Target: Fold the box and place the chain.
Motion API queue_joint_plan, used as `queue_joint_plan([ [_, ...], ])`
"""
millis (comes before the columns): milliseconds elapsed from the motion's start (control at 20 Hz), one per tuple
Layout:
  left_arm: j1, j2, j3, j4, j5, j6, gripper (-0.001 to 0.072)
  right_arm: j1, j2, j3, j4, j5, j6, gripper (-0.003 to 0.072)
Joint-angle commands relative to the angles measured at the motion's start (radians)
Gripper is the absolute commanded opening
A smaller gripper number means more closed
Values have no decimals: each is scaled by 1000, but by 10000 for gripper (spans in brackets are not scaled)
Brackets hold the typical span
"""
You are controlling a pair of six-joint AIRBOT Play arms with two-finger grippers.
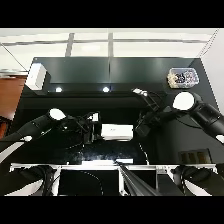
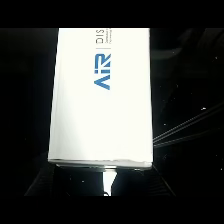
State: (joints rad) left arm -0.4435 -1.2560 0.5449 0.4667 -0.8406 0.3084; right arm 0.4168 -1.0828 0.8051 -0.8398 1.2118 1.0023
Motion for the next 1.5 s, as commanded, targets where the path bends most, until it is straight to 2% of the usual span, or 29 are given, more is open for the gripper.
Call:
queue_joint_plan([
  [0,0,-1,0,0,1,1,356,-49,6,-154,270,-142,139,13],
  [100,0,-1,0,0,1,1,356,-32,-54,-205,486,-222,93,13],
  [250,0,-1,0,0,1,1,356,4,-148,-205,690,-226,-23,14],
  [600,0,-1,0,0,1,1,356,10,-251,-205,629,-262,-25,14],
  [1000,0,-1,0,0,1,0,356,9,-257,-200,586,-254,-52,13],
  [1150,0,0,0,-2,1,0,356,0,-210,-119,576,-136,-98,13],
  [1350,11,2,0,-2,-6,-2,368,-126,-48,-5,373,-82,44,13],
  [1400,11,6,0,0,-13,-2,500,-172,-3,3,355,-76,62,13],
  [1450,11,17,0,0,-22,-14,702,-224,42,3,351,-60,68,13],
])
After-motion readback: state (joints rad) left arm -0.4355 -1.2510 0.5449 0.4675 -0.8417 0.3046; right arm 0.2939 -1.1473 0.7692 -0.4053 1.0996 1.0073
